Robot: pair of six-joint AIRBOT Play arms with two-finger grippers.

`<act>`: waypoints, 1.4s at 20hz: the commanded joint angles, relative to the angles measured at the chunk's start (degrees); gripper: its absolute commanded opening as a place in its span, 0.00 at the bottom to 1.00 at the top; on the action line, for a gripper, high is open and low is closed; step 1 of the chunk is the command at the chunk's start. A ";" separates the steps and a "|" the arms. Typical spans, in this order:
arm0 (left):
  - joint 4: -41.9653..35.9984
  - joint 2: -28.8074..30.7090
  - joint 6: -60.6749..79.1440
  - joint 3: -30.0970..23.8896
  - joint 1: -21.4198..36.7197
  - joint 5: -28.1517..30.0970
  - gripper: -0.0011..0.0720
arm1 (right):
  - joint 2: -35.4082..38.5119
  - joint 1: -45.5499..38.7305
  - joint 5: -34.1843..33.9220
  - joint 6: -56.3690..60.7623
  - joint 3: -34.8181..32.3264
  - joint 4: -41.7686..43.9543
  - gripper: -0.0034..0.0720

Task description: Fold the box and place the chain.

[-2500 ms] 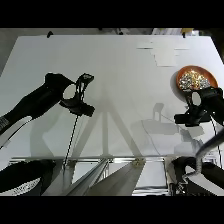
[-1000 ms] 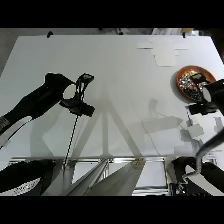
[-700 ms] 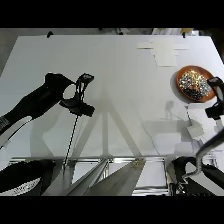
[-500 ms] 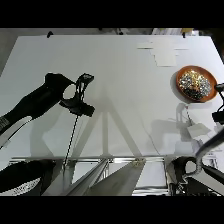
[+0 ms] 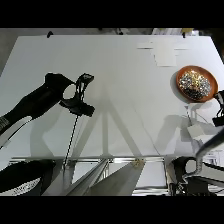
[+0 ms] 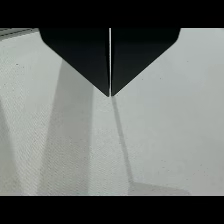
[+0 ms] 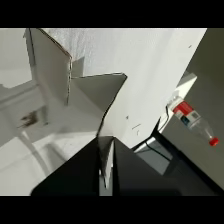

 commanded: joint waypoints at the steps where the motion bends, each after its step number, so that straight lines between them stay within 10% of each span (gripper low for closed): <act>1: 0.00 0.04 0.00 -0.02 0.02 0.00 0.02 | -3.19 0.33 1.92 1.68 0.07 -1.03 0.07; 4: 0.00 0.04 0.00 -0.02 0.02 0.00 0.02 | 0.70 4.94 3.30 0.74 0.31 1.36 0.07; 15: 0.02 0.02 0.00 -0.02 0.02 0.70 0.02 | 27.65 27.67 -8.13 -0.07 -10.40 50.51 0.07; 23: 1.57 -0.02 -0.83 -0.11 0.04 4.76 0.03 | 30.25 51.08 -17.20 11.80 -13.79 51.76 0.07; 28: 1.01 -0.02 11.10 -1.05 0.07 7.06 0.56 | 30.25 52.13 -16.94 12.37 -13.79 51.95 0.07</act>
